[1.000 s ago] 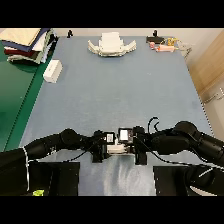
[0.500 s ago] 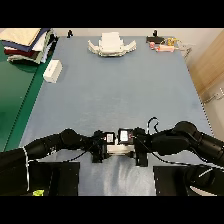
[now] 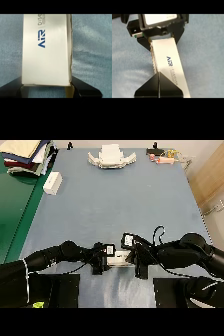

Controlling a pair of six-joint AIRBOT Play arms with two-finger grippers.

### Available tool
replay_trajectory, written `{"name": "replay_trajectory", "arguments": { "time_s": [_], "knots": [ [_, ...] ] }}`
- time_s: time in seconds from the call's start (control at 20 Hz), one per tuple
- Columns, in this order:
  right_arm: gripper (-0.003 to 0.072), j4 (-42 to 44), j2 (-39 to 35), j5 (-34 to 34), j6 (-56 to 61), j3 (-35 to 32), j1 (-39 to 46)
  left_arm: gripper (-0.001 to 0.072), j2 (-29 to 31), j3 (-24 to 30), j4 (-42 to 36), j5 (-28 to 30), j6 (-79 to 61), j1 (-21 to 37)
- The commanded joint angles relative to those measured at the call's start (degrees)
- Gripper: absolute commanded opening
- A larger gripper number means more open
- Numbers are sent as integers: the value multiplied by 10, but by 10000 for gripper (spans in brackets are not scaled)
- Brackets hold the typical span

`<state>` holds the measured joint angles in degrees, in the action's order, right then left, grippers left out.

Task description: Fold the box.

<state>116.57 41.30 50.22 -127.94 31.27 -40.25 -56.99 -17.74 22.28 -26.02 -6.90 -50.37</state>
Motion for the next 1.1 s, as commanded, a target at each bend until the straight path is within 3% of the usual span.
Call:
{"name": "replay_trajectory", "arguments": {
  "time_s": [0.0, 0.15, 1.05],
  "knots": [
    [6, 57, -8, -79, 18, -45, -1, 513, 0, 0, 0, 0, 0, 0],
    [5, 70, -8, -158, 20, -78, -1, 513, 0, 0, 0, 0, 0, 0],
    [6, 90, -5, -189, 51, -152, -1, 513, 0, 0, 0, 0, 0, 0]
  ]
}}
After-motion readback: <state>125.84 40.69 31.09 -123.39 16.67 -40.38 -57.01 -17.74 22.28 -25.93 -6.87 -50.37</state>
